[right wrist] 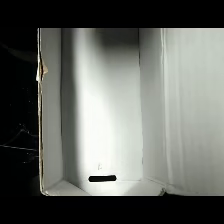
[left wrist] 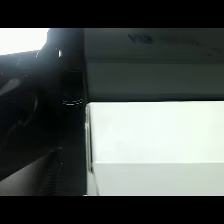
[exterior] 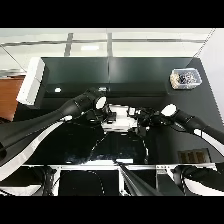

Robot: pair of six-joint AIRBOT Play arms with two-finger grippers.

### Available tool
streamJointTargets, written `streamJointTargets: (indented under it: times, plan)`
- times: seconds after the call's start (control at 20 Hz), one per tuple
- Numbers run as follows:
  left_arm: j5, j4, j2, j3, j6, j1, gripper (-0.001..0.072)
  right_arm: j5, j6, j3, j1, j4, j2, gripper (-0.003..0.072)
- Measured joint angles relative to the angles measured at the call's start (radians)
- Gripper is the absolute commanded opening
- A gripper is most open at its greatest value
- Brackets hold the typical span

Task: Fold the box and place the chain.

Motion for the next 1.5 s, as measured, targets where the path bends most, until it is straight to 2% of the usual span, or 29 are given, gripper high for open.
streamJointTargets:
  times: [0.05,0.15,0.2,1.3,1.35,1.4,1.5]
  plan:
    - [0.000,0.001,0.000,0.000,-0.001,0.001,0.0372,0.000,0.000,0.000,0.000,0.000,0.000,0.0495]
    - [0.002,0.004,0.000,0.000,-0.001,0.002,0.0184,0.000,0.000,0.000,0.000,0.000,0.000,0.0495]
    - [0.003,0.005,0.000,0.000,-0.001,0.003,0.0033,0.000,0.000,0.000,0.000,0.000,0.000,0.0495]
    - [-0.013,0.003,0.000,0.000,0.014,0.003,0.0026,-0.004,0.000,0.000,0.000,0.005,0.000,0.0498]
    - [-0.013,0.003,0.000,0.000,0.013,0.003,0.0025,-0.001,0.000,0.000,0.000,0.005,0.000,0.0578]
    - [-0.014,0.003,0.000,0.000,0.012,0.004,0.0025,0.003,0.001,0.000,0.000,0.002,0.002,0.0703]
    - [-0.021,0.001,0.000,0.000,0.003,0.006,0.0026,0.012,0.014,0.000,-0.002,-0.019,0.011,0.0703]
